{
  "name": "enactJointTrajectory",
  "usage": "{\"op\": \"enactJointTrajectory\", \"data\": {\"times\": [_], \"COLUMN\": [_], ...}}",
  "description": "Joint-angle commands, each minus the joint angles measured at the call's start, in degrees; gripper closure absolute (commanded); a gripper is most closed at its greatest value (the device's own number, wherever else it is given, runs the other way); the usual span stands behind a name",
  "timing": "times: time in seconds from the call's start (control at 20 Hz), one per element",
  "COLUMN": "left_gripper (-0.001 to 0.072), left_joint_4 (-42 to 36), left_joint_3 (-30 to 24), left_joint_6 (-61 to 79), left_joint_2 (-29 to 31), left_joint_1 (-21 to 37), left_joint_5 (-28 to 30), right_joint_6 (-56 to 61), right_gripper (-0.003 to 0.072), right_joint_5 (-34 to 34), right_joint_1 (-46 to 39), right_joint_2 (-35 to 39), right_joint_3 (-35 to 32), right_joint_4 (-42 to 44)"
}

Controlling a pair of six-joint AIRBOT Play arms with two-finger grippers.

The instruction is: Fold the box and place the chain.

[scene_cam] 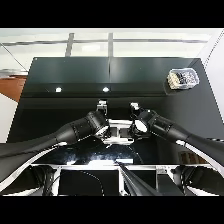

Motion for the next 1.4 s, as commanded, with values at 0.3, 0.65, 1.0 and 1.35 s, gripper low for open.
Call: {"op": "enactJointTrajectory", "data": {"times": [0.3, 0.65, 1.0, 1.35], "left_gripper": [0.0676, 0.0675, 0.0675, 0.0675], "left_joint_4": [-0.1, -0.1, -0.1, -0.1], "left_joint_3": [0.0, 0.0, 0.0, 0.0], "left_joint_6": [0.0, 0.0, 0.0, 0.0], "left_joint_2": [0.0, 0.0, 0.0, 0.0], "left_joint_1": [0.0, 0.0, 0.0, 0.0], "left_joint_5": [0.0, 0.0, 0.0, 0.0], "right_joint_6": [0.0, -0.4, -0.3, -2.1], "right_gripper": [0.0423, 0.0653, 0.0517, 0.0376], "right_joint_5": [0.3, 1.1, 1.1, 1.7], "right_joint_1": [0.0, 0.0, 0.0, 0.0], "right_joint_2": [0.0, 0.0, 0.0, 2.1], "right_joint_3": [0.0, 0.0, 0.0, 0.2], "right_joint_4": [-0.2, -0.4, -0.7, -1.1]}}
